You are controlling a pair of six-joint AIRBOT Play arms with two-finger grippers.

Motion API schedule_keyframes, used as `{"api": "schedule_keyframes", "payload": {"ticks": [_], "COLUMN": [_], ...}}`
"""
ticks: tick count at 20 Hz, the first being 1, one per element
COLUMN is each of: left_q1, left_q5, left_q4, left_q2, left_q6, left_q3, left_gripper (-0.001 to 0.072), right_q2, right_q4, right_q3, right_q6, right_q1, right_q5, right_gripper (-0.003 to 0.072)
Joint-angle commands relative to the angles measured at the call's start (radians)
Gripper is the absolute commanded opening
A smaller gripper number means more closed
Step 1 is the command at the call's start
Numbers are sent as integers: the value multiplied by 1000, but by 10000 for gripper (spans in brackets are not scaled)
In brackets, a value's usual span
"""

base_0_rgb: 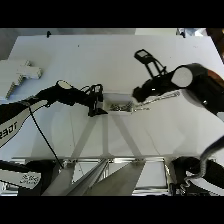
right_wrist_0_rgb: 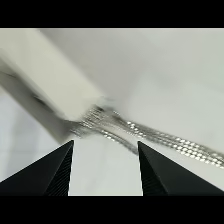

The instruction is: Fold the box and place the chain.

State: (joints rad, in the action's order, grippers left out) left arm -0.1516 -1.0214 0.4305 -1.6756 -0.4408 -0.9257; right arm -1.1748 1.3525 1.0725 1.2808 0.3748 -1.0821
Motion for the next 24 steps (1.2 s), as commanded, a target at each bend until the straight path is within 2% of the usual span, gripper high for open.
{"api": "schedule_keyframes", "payload": {"ticks": [1,5,6,7,8,10,13,18,22,23,24], "left_q1": [0,0,0,0,0,0,0,0,0,0,0], "left_q5": [0,0,0,0,0,0,0,0,0,0,0], "left_q4": [0,0,0,0,0,0,0,0,0,0,0], "left_q2": [0,0,0,0,0,0,0,0,0,0,0], "left_q6": [0,0,0,0,0,0,0,0,0,0,0], "left_q3": [0,0,0,0,0,0,0,0,0,0,0], "left_gripper": [395,395,395,395,395,395,395,395,395,395,395], "right_q2": [-6,-68,-89,-118,-149,-211,-283,-366,-406,-407,-407], "right_q4": [181,223,240,246,247,248,248,248,256,268,275], "right_q3": [0,0,0,0,0,0,0,0,0,0,0], "right_q6": [23,167,179,186,185,169,159,209,239,239,239], "right_q1": [-140,-294,-320,-344,-359,-364,-363,-349,-333,-325,-319], "right_q5": [-100,-88,-80,-79,-80,-74,18,71,85,80,75], "right_gripper": [458,458,485,558,560,595,638,640,632,575,455]}}
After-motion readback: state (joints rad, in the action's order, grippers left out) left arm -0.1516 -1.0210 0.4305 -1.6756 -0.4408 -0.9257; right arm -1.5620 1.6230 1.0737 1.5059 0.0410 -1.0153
